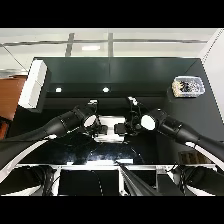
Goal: Fold the box and place the chain.
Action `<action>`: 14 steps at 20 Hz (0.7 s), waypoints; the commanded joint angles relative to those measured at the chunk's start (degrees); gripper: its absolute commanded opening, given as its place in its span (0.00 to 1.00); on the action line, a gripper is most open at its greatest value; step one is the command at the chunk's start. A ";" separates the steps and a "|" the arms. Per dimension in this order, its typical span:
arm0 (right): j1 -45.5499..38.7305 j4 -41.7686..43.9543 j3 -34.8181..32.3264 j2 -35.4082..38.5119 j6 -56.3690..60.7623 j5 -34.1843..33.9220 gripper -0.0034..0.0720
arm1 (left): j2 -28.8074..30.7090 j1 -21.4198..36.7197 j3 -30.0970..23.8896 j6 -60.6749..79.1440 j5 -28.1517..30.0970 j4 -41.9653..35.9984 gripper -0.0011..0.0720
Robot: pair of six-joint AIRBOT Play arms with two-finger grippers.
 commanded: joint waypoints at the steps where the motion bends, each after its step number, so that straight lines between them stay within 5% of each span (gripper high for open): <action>1: 1.57 -2.80 2.23 -2.05 2.01 2.03 0.51 | -0.04 0.02 -0.02 0.07 -0.07 0.00 0.06; 14: 3.82 -8.90 12.87 -10.12 9.88 15.32 0.47 | -0.04 0.02 -0.02 0.07 -0.28 0.00 0.06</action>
